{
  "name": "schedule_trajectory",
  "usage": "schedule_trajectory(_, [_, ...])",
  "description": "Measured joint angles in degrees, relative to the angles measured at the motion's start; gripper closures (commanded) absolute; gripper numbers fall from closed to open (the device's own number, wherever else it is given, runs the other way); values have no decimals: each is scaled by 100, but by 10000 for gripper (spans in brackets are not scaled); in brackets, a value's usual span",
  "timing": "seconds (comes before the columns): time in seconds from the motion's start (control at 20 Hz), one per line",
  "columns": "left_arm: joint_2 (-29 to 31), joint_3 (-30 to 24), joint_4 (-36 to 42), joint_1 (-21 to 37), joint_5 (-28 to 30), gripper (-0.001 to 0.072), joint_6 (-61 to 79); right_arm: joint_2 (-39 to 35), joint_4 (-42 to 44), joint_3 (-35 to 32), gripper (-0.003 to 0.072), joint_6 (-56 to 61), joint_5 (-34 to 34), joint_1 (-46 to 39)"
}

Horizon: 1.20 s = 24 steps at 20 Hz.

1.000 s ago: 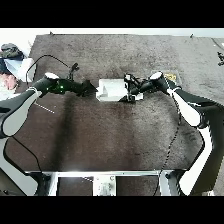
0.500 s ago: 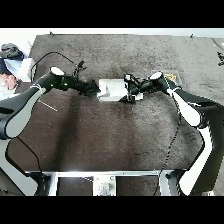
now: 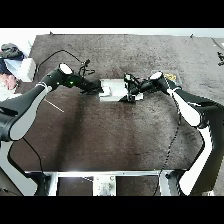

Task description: Fold the box and place the chain.

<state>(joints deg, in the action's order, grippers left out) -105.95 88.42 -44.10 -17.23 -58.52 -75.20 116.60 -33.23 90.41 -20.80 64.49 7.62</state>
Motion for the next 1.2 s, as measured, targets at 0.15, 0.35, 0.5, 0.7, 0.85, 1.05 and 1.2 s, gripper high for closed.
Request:
schedule_trajectory(0.15, [0, 13, -186, -133, 223, 355, -358, 0, -7, 0, 161, 2, 0, -2])
schedule_trajectory(0.35, [2, 17, -603, -313, 476, 355, -953, 0, -7, 0, 161, 2, 0, -2])
schedule_trajectory(0.5, [-4, 37, -990, -431, 586, 355, -1432, 0, -2, 0, 161, 0, 0, 0])
schedule_trajectory(0.7, [-37, 282, -1825, -634, 540, 364, -2225, 0, 15, 0, 161, 0, 2, 2])
schedule_trajectory(0.85, [-190, 686, -2485, -789, 219, 363, -2782, 0, 13, 0, 161, 0, 7, 2])
schedule_trajectory(1.05, [-629, 1517, -3268, -1054, -557, 364, -3276, 0, 9, 0, 161, -2, 9, 2])
schedule_trajectory(1.2, [-890, 1980, -3689, -1187, -911, 364, -3552, 0, 7, 0, 161, 0, 7, 2])
